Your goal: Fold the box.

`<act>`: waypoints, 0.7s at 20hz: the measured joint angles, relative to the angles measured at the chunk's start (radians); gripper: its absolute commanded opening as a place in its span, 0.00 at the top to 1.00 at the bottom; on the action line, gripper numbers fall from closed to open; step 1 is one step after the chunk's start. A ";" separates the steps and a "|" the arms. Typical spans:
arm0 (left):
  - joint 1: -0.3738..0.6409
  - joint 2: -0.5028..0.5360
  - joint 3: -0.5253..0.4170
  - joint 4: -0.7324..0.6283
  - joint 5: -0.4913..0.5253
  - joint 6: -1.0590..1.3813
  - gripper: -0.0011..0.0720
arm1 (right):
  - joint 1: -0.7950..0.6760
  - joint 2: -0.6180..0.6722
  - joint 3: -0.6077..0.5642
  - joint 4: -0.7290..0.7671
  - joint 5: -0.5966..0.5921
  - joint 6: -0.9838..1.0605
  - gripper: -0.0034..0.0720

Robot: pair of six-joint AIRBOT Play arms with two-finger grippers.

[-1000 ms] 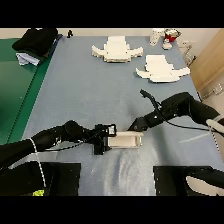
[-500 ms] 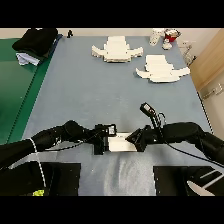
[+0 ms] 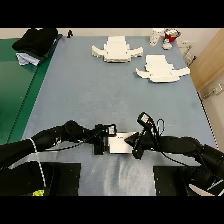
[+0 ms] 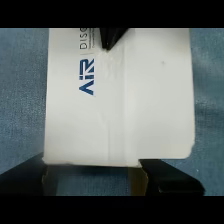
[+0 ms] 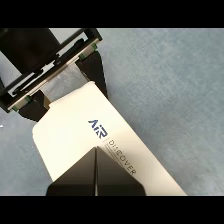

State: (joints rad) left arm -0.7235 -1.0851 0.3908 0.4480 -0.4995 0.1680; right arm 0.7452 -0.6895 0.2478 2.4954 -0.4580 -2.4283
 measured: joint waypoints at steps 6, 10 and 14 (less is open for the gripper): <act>0.000 0.000 0.000 0.000 0.000 0.000 0.41 | 0.014 0.002 -0.011 -0.024 0.029 0.000 0.95; 0.000 0.000 0.000 0.000 0.000 0.000 0.41 | 0.016 0.002 -0.012 -0.029 0.031 0.000 0.94; 0.000 0.000 0.000 0.000 0.000 0.000 0.41 | 0.016 0.002 -0.012 -0.032 0.031 0.000 0.94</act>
State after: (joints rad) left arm -0.7235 -1.0851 0.3908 0.4480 -0.4995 0.1677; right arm 0.7612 -0.6872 0.2356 2.4638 -0.4267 -2.4283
